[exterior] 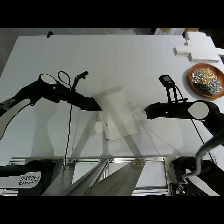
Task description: Fold the box and place the chain.
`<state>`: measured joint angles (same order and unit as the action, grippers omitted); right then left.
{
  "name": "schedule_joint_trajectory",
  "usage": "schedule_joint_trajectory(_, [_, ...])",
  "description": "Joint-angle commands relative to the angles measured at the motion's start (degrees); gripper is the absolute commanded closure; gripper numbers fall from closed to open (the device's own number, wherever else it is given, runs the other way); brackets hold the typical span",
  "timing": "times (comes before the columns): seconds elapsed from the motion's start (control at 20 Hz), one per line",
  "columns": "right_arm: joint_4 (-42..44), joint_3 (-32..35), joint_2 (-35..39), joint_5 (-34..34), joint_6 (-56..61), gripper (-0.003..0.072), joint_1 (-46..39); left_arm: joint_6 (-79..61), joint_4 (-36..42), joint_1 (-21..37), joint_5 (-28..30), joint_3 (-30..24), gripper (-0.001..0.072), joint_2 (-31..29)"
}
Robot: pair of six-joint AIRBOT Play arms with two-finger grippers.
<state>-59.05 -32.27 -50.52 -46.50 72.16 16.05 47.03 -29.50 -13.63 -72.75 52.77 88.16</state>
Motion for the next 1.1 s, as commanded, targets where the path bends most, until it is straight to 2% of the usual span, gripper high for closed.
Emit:
schedule_joint_trajectory(0.0, [1.0, 0.0, 0.0, 0.2, 0.0, 0.0675, 0.1, -4.7, 6.0, -5.0, 4.4, 0.0, 0.0206, 3.3])
schedule_joint_trajectory(0.15, [0.9, 0.0, 0.0, 0.0, -0.1, 0.0675, 0.1, -4.8, 5.9, -6.3, 4.6, 0.0, 0.0206, 5.9])
schedule_joint_trajectory(0.25, [0.8, 0.0, 0.0, -0.5, -0.2, 0.0675, 0.1, -4.7, 5.4, -5.8, 2.4, 0.0, 0.0206, 5.9])
schedule_joint_trajectory(0.45, [0.8, 0.0, 0.0, -0.6, -0.2, 0.0675, 0.1, -1.3, 1.6, -0.6, -2.5, 0.0, 0.0208, 5.2])
schedule_joint_trajectory(0.7, [0.8, 0.0, 0.0, -0.5, -0.2, 0.0675, 0.1, 3.1, -5.6, 5.1, -0.9, 0.0, 0.0210, 1.7])
schedule_joint_trajectory(0.8, [0.8, 0.0, 0.0, -0.5, -0.2, 0.0675, 0.1, 3.1, -4.6, 4.0, 0.4, 0.0, 0.0209, 2.3])
schedule_joint_trajectory(1.05, [0.8, 0.0, 0.0, -0.4, -0.2, 0.0675, 0.1, 1.5, -1.9, -3.9, 6.7, 0.0, 0.0206, 5.1])
